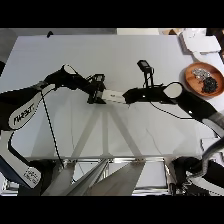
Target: Fold the box and place the chain.
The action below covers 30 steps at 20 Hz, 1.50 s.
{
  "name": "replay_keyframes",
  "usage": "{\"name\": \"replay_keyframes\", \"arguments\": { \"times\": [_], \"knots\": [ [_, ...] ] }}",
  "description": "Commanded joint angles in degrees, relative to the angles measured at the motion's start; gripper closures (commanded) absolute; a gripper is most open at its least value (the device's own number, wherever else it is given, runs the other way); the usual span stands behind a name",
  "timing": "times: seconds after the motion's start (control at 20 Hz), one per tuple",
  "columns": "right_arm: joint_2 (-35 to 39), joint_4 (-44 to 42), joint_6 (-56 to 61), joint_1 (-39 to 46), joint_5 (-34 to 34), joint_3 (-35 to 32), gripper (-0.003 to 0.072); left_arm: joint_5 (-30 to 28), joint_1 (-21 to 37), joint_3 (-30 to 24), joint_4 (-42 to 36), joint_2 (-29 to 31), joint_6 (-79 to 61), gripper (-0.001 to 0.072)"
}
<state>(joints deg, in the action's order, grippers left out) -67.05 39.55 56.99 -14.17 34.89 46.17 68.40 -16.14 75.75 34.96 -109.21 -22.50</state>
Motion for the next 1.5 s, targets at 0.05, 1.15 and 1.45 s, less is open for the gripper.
{"name": "replay_keyframes", "arguments": {
  "times": [0.05,1.15,1.45],
  "knots": [
    [11.43,12.44,4.57,0.02,2.75,0.02,0.0676,0.00,-0.02,0.02,0.00,0.00,-0.02,0.0365],
    [14.12,51.25,41.99,14.49,3.06,-13.09,0.0676,-1.05,0.00,0.04,0.02,0.24,2.08,0.0704],
    [14.12,51.25,41.97,14.49,3.17,-13.09,0.0676,-2.05,0.07,0.04,16.06,8.61,27.30,0.0705]
  ]
}}
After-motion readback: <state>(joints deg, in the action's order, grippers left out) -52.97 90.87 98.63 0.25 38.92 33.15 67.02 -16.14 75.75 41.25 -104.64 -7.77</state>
